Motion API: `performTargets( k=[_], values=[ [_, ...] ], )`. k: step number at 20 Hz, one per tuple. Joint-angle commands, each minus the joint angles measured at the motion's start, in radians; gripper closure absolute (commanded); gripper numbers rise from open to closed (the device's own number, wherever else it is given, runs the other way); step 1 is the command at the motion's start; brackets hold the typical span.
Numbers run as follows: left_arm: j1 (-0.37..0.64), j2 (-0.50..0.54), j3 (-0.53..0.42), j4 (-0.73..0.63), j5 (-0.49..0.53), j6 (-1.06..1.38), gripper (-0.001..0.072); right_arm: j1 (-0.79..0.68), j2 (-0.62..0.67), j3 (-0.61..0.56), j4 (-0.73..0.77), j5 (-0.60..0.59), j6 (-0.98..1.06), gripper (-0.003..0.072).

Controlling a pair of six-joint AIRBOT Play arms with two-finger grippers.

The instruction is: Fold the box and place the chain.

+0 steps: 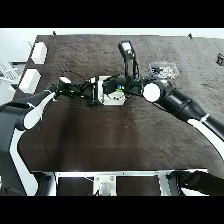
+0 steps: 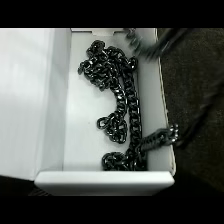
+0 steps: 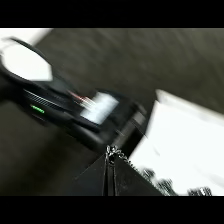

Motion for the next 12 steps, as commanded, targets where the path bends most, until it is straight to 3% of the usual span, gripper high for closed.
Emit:
performTargets(
  k=[1,5,12],
  values=[
    [0.001,0.000,0.000,0.000,0.000,0.000,0.0252,-0.037,-0.071,-0.066,0.001,-0.034,0.028,0.0677],
    [0.001,0.000,0.000,0.000,0.000,0.000,0.0251,-0.053,-0.141,-0.068,0.004,-0.083,0.028,0.0677],
    [0.001,0.000,0.000,0.000,0.000,0.000,0.0252,-0.053,0.016,0.075,-0.004,-0.093,0.019,0.0677]
  ],
)
